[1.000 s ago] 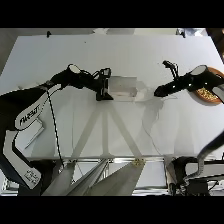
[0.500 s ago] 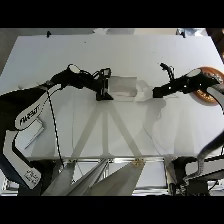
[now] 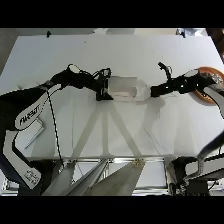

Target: Fold the box and place the chain.

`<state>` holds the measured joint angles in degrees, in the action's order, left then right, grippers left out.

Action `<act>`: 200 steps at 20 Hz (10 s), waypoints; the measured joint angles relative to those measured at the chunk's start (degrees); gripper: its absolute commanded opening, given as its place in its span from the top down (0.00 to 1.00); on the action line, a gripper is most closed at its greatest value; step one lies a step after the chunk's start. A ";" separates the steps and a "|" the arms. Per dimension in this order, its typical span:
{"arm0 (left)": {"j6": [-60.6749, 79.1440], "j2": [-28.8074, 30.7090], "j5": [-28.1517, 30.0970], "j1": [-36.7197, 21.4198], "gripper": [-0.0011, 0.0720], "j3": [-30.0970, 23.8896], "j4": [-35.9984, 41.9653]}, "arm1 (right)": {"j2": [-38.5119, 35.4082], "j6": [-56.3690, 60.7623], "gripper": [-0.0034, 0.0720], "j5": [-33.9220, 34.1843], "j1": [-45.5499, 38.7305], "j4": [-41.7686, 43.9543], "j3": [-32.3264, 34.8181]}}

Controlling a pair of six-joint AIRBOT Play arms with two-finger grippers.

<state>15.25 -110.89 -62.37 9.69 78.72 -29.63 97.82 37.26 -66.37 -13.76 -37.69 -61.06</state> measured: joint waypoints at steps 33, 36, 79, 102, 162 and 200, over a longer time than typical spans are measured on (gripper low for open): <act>0.42 0.07 0.00 -0.07 0.69 0.02 -0.87 | -3.80 0.17 0.41 0.28 3.98 4.26 0.00; 0.31 0.07 0.02 -0.07 0.69 0.00 -0.85 | -3.85 -0.02 0.41 0.94 3.98 5.22 0.00; -0.24 0.04 -0.02 -0.02 0.69 0.02 -0.87 | -4.48 12.94 0.35 15.98 13.14 -3.08 0.00; -0.26 0.04 -0.46 -0.04 0.69 0.02 -0.87 | -5.88 57.16 0.43 17.88 27.65 -43.54 -6.97; -0.26 0.04 -0.44 -0.04 0.69 0.02 -0.87 | -14.64 48.13 0.37 -5.68 -15.32 -63.21 -18.64; -0.24 0.04 -0.42 -0.04 0.69 0.02 -0.85 | -22.71 36.39 0.95 -10.10 -4.63 -49.00 -18.71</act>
<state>15.00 -110.85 -62.78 9.65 78.74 -30.48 75.11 73.65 -76.47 -18.39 -86.70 -79.77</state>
